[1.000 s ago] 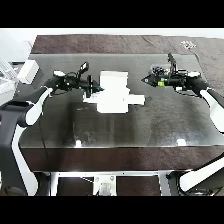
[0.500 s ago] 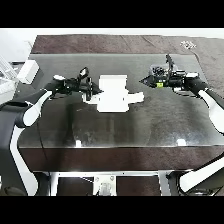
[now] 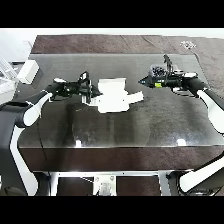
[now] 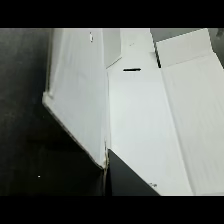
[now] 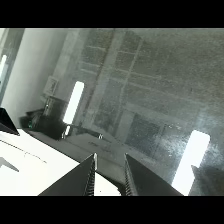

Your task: Fold the box and place the chain.

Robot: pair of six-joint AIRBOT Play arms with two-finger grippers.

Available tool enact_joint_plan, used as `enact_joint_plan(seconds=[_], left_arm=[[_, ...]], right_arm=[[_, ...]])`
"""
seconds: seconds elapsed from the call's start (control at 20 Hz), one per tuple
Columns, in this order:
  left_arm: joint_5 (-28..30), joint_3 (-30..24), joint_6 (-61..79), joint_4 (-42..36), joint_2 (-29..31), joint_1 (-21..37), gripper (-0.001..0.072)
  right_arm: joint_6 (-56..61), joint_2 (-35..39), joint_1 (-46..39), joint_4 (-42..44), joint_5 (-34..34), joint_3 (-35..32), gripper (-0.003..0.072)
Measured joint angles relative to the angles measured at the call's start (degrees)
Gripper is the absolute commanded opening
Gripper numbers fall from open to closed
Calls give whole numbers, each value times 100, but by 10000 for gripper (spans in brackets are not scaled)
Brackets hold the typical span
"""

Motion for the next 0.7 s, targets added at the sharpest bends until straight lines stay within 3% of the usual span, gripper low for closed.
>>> enact_joint_plan(seconds=[0.7], left_arm=[[-37, -2, 72, 205, -13, 0, 17]], right_arm=[[-61, 0, 15, 0, 0, 0, 239]])
